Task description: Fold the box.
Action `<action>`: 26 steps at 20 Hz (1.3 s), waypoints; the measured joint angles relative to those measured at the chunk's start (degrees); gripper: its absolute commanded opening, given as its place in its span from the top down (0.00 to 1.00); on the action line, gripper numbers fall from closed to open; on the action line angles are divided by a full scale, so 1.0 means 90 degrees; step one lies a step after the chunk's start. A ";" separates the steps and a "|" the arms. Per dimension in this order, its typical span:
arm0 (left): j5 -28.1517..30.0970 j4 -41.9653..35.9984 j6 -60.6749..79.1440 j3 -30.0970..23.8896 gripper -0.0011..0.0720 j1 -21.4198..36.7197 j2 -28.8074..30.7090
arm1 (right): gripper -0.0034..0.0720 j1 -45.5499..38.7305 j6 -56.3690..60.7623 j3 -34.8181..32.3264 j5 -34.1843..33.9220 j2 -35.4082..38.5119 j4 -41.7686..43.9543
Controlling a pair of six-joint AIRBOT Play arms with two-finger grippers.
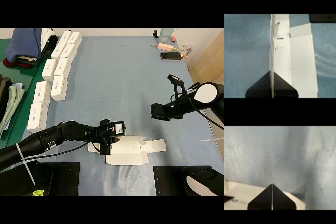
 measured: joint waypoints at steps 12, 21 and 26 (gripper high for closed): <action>0.0010 0.0000 -0.0002 0.0000 0.96 0.0000 0.0000 | 0.95 0.2266 -0.0811 -0.1605 0.1044 0.2166 -0.0129; 0.0010 0.0000 -0.0002 0.0000 0.96 0.0000 0.0000 | 0.23 0.6635 -0.1792 -0.2771 -0.0964 0.2285 -0.1982; 0.0007 0.0000 -0.0002 0.0000 0.96 0.0000 0.0000 | 0.23 0.7213 -0.1464 -0.2880 -0.1435 0.1571 -0.3254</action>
